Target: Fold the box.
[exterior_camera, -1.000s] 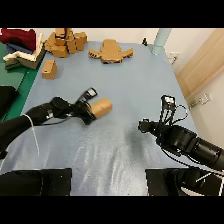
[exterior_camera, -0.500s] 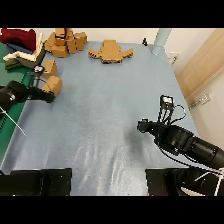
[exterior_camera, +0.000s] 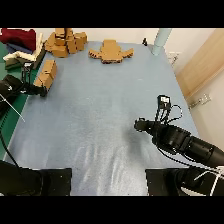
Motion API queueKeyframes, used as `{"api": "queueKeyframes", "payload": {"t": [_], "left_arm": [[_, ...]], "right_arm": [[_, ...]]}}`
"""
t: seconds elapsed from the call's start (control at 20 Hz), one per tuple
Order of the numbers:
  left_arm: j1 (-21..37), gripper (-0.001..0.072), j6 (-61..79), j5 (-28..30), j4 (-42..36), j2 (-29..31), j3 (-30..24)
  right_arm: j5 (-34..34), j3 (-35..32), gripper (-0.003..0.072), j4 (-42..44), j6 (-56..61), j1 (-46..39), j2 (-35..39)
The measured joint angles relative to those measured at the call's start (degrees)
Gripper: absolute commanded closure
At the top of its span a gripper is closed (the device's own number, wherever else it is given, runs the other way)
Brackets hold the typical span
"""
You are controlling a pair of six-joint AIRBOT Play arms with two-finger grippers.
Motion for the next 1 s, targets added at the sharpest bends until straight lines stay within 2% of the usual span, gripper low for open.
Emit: {"api": "queueKeyframes", "payload": {"t": [0.25, 0.5, 0.75, 1.0], "left_arm": [[0.2, 0.0385, -1.2, 2.7, -0.1, -3.3, 2.4], [-0.2, 0.0385, -2.3, 5.2, -3.8, -4.5, 4.2], [-0.4, 0.0385, -2.7, 6.0, -5.3, -7.2, 7.3], [-0.5, 0.0385, -2.7, 6.6, -5.5, -8.3, 8.1]], "right_arm": [[0.4, 0.0, 0.0148, 0.0, 0.2, 0.0, 0.0], [0.5, 0.0, 0.0148, 0.0, 0.2, 0.0, -0.1], [0.6, 0.0, 0.0148, 0.0, 0.3, 0.0, -0.1], [0.6, 0.0, 0.0148, 0.0, 0.3, 0.0, -0.1]]}}
